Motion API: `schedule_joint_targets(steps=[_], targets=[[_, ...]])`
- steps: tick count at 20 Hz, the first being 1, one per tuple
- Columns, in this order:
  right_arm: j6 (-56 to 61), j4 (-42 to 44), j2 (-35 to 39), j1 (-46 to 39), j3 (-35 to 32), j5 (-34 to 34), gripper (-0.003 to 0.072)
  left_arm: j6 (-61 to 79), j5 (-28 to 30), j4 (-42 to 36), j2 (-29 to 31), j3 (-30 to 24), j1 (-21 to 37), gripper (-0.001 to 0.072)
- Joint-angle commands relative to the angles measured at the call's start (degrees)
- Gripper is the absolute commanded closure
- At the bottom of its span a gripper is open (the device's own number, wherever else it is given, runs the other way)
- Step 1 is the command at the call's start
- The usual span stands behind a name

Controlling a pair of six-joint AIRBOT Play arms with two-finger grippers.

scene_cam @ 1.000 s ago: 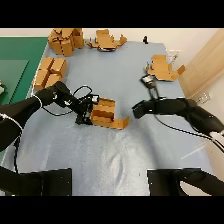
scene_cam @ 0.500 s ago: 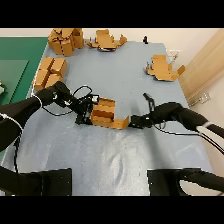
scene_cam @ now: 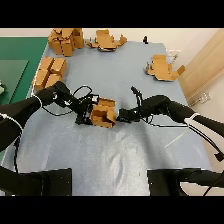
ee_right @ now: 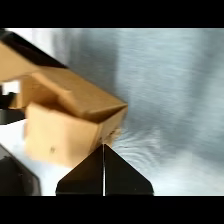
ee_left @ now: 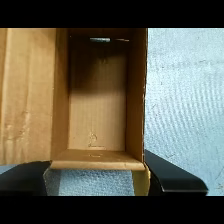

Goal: Fold the box.

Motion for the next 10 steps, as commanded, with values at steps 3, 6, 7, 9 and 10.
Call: schedule_joint_targets(steps=[3,6,7,9,10], targets=[[-0.2,3.2,0.9,0.3,0.6,-1.7,0.0679,0.0,0.0,0.0,0.0,0.1,0.0,0.0690],[-0.2,3.5,0.9,0.3,0.5,-2.9,0.0665,0.0,0.0,0.0,0.0,0.0,0.0,0.0691],[-0.1,3.5,0.9,0.3,0.5,-2.8,0.0617,0.0,0.0,0.0,0.0,0.1,0.0,0.0691],[-0.1,3.5,0.9,0.4,0.5,-2.9,0.0572,0.0,0.0,0.0,0.0,0.0,0.0,0.0691],[-0.1,3.5,0.9,0.4,0.5,-2.8,0.0531,0.0,0.0,0.0,0.0,0.1,0.0,0.0691]])
